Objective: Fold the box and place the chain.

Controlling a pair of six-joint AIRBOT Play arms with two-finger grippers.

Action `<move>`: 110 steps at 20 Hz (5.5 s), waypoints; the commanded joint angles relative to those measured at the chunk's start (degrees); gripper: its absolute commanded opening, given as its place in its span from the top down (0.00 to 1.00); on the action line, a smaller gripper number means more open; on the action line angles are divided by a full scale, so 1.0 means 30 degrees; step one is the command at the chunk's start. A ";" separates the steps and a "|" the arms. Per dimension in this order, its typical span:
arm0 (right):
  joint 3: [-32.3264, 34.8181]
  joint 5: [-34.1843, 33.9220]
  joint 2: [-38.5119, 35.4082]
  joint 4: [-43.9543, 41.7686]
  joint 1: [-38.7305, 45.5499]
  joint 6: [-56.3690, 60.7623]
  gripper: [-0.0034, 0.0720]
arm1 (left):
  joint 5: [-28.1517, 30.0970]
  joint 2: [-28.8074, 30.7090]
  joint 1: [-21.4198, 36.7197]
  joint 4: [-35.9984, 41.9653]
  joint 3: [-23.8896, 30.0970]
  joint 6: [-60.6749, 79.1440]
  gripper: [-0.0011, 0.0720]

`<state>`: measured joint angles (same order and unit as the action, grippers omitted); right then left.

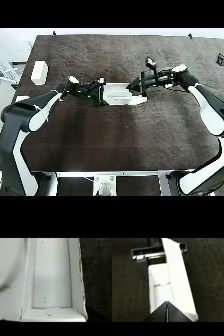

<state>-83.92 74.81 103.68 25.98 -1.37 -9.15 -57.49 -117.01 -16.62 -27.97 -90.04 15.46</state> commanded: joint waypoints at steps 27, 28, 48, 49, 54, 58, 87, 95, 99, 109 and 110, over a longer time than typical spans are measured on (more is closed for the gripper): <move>-0.0998 -0.5639 0.0998 0.1151 -0.0794 0.1202 0.95 | 0.0000 0.0007 -0.0007 -0.0007 0.0007 0.0000 0.26; -0.0998 -0.5625 0.0342 0.1348 -0.0648 0.1428 0.95 | 0.0000 0.0007 -0.0007 -0.0007 0.0007 0.0000 0.26; 0.2441 -0.4663 -0.1778 0.8065 -0.0867 0.0379 0.16 | 0.0000 0.0007 -0.0007 -0.0007 0.0007 0.0000 0.26; 0.2441 -0.4860 -0.1676 0.8007 -0.0991 0.0386 0.16 | -0.0007 0.0007 -0.0007 -0.0007 0.0007 0.0000 0.26; 0.2441 -0.5304 -0.1246 0.7548 -0.1435 0.0386 0.43 | -0.0007 0.0007 -0.0007 -0.0015 0.0007 0.0000 0.26; 0.2441 -0.5654 -0.1100 0.6834 -0.1836 0.0379 0.60 | 0.0000 0.0007 -0.0007 -0.0007 0.0007 0.0000 0.26; 0.2433 -0.4772 -0.0867 0.8721 -0.1443 0.2317 0.88 | 0.0000 0.0007 -0.0007 -0.0007 0.0007 0.0000 0.26; 0.2433 -0.4058 -0.3548 0.7912 0.0707 0.7883 0.95 | 0.0000 0.0007 -0.0007 -0.0007 0.0007 0.0000 0.26; 0.2455 -0.4051 -0.4153 0.7854 0.3286 1.3478 0.95 | 0.0000 0.0007 -0.0007 -0.0007 0.0007 0.0000 0.26; 0.4182 -0.4065 -0.1690 0.4255 0.5078 1.6932 0.95 | 0.0000 0.0007 -0.0007 -0.0007 0.0000 0.0000 0.26; 0.4182 -0.4058 -0.1188 0.3978 0.4823 1.6932 0.95 | 0.0000 0.0007 -0.0007 -0.0007 0.0007 0.0000 0.26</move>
<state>-71.90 62.46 96.71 42.87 14.06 40.07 -57.47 -117.01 -16.69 -27.97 -90.04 15.46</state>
